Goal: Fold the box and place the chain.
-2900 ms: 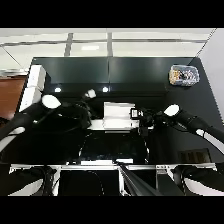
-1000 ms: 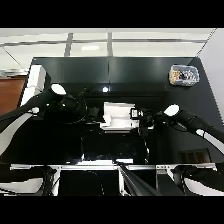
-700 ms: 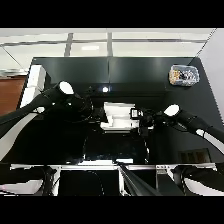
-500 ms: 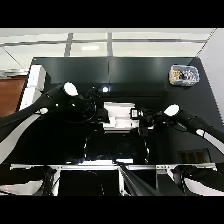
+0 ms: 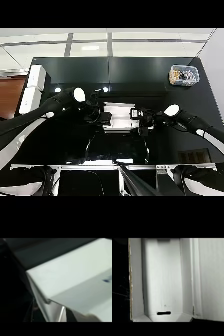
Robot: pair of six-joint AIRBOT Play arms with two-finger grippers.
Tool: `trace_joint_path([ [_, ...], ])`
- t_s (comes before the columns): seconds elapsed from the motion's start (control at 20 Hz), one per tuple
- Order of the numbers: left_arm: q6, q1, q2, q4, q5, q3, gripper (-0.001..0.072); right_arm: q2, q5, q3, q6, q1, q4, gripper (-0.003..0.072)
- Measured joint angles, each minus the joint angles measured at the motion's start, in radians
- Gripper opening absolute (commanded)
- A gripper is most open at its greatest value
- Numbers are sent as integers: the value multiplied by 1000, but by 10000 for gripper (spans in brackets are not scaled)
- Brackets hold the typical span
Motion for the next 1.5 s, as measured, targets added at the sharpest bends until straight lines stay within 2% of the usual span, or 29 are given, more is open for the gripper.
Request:
trace_joint_path([
  [0.25, -154, -69, -13, 172, 23, 48, 435, 0, 0, 0, 0, 0, 0, 489],
  [0.5, -349, -163, -62, 386, -56, 150, 435, 0, 0, 0, 0, 0, 0, 490],
  [0.7, -475, -211, -73, 479, -95, 178, 428, 0, -2, 0, 0, 0, 0, 489],
  [0.9, -543, -226, -77, 496, -103, 187, 45, 0, -5, 0, 0, 0, 0, 489],
  [0.95, -567, -228, -77, 497, -107, 187, 21, 0, -3, 0, 2, 0, 1, 490],
  [1.05, -579, -229, -78, 495, -106, 188, 22, 0, -2, 0, 2, 0, 1, 489],
  [1.1, -585, -230, -78, 496, -106, 188, 30, 0, -2, 0, 1, 0, 1, 489],
  [1.15, -588, -230, -78, 493, -105, 188, 153, 0, -2, 0, 1, 0, 1, 490],
  [1.2, -586, -231, -78, 489, -106, 188, 431, 0, -2, 0, -2, 0, 0, 489],
  [1.25, -589, -231, -78, 483, -109, 189, 616, 0, -2, 0, -1, 0, 0, 489],
  [1.35, -595, -231, -78, 479, -101, 190, 624, 0, -2, 0, -1, 0, 0, 490],
  [1.4, -598, -231, -78, 480, -101, 190, 609, 0, -2, 0, -1, 0, 0, 489],
  [1.45, -605, -231, -78, 486, -100, 190, 457, 0, -2, 0, 0, 0, 0, 489],
  [1.5, -611, -231, -78, 493, -101, 190, 246, 0, -2, 0, 0, 0, 0, 490],
])
